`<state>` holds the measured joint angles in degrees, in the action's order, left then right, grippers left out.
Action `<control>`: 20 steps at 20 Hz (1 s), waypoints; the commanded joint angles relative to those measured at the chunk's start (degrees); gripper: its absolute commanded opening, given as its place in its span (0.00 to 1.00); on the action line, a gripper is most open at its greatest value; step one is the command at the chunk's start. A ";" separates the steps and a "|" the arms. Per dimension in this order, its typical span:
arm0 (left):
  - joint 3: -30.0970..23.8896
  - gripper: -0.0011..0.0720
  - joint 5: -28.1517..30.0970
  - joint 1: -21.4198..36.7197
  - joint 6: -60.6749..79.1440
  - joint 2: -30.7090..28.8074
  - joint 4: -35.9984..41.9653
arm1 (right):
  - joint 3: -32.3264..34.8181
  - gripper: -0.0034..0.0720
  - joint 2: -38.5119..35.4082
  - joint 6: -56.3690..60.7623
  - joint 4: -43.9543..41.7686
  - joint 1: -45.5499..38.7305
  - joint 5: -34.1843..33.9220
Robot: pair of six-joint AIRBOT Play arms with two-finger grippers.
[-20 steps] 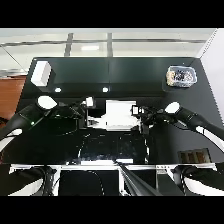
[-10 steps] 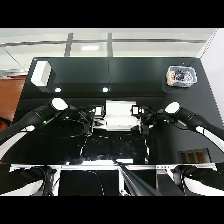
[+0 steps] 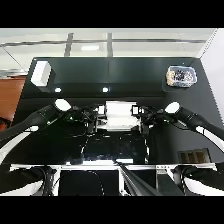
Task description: Fold the box and place the chain.
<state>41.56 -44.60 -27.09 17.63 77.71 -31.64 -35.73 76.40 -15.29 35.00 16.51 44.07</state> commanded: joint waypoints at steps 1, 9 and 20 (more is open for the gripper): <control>0.11 0.31 1.92 -2.60 0.00 2.12 3.02 | 0.00 0.28 0.04 0.07 -0.04 0.02 0.02; 0.11 0.11 4.11 -3.10 -0.02 2.43 7.89 | 0.00 0.28 0.04 0.07 -0.04 0.02 0.02; 1.53 0.05 2.51 -0.28 -16.48 -2.32 -1.14 | 0.00 0.28 0.04 0.07 -0.04 0.02 0.02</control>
